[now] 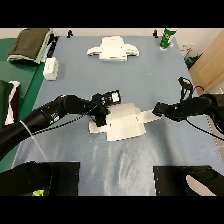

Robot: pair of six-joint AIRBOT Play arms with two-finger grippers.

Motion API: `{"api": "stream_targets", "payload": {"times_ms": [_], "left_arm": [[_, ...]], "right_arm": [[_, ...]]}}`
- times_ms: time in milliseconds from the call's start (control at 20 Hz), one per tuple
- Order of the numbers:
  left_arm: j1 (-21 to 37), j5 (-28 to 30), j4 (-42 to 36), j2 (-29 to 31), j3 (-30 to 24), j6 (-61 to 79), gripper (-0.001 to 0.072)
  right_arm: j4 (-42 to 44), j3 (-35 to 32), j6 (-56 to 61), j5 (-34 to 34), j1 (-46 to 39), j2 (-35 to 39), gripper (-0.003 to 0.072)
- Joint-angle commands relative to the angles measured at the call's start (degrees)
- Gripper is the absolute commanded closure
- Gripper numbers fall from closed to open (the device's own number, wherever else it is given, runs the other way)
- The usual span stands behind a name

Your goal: Fold the box.

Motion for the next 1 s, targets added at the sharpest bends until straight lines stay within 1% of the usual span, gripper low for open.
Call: {"api": "stream_targets", "payload": {"times_ms": [0,50,100,250,350,450,550,600,650,700,800,950], "left_arm": [[0.44,-11.04,3.32,-2.73,3.23,-0.37,0.0696],[0.44,-12.48,3.32,-3.3,4.46,-0.79,0.0696],[0.44,-13.6,3.32,-3.82,5.86,-0.79,0.0696],[0.42,-13.77,3.1,-4.96,8.28,-2.58,0.0696],[0.37,-14.53,3.56,-5.33,8.31,-5.01,0.0696],[0.13,-16.63,3.56,-5.53,8.31,-7.04,0.0696],[-1.2,-17.09,4.9,-5.53,8.31,-9.38,0.0696],[-2.43,-17.03,6.69,-5.53,8.31,-10.73,0.0696],[-3.65,-17.07,8.68,-5.53,8.39,-12.33,0.0696],[-4.79,-17.62,10.43,-5.53,8.87,-14.19,0.0696],[-5.29,-20.15,10.75,-5.53,10.95,-14.67,0.0696],[-4.87,-22.32,10.78,-5.53,14.95,-14.38,0.0696]], "right_arm": [[0.11,0.07,-0.13,0.15,0.04,0.04,0.0038],[0.02,0.07,-0.15,0.37,0.04,0.04,0.0112],[-0.2,0.07,-0.02,0.87,0.04,0.04,0.011],[-0.63,0.07,0.13,1.33,0.04,0.04,0.0111],[-0.83,0.07,0.11,1.38,0.04,0.04,0.0111],[-0.85,0.07,0.11,1.68,0.04,-0.07,0.0111],[-0.83,0.04,0.11,2.62,0.04,-0.07,0.0111],[-0.79,0.07,0.11,3.17,0.04,-0.07,0.0142],[-0.79,0.07,0.11,3.32,0.04,-0.07,0.0238],[-0.83,0.04,0.11,3.32,0.04,-0.07,0.0278],[-0.81,0.04,0.11,3.23,0.04,-0.07,0.0278],[-0.81,0.0,0.09,3.13,0.04,-0.07,0.0278]]}}
